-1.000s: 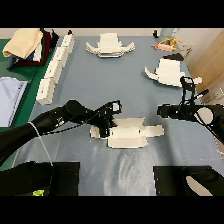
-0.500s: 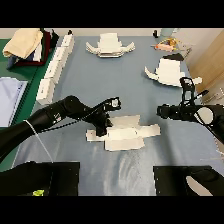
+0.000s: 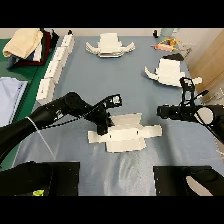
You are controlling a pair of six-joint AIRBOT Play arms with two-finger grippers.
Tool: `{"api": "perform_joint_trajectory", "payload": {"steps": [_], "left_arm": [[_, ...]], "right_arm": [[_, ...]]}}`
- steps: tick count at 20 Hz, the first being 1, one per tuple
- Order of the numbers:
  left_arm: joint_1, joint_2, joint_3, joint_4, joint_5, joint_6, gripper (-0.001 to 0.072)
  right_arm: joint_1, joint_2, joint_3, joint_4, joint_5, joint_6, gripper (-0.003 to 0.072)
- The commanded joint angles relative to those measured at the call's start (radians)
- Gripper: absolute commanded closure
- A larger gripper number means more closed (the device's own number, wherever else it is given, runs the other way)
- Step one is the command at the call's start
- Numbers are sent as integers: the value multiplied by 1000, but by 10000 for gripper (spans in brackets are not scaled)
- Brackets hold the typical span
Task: Fold the box.
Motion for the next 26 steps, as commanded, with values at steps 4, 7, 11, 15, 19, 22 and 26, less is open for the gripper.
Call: {"api": "perform_joint_trajectory", "payload": {"steps": [4,7,11,15,19,22,26], "left_arm": [[1,-59,1,-10,-18,18,698],[1,-68,1,-8,-20,18,697],[1,-69,1,-2,-49,17,697],[1,-69,1,-2,-91,17,697],[2,-68,1,-2,-88,17,697],[2,-68,1,-3,-90,16,697],[2,-68,1,-3,-90,16,696]], "right_arm": [[1,1,-1,0,2,0,461],[1,1,-1,0,13,0,461],[1,1,-1,0,32,0,465],[1,1,-1,15,63,0,468],[1,2,0,63,122,-3,648],[6,13,4,130,249,-97,682],[98,117,2,204,441,-189,683]]}}
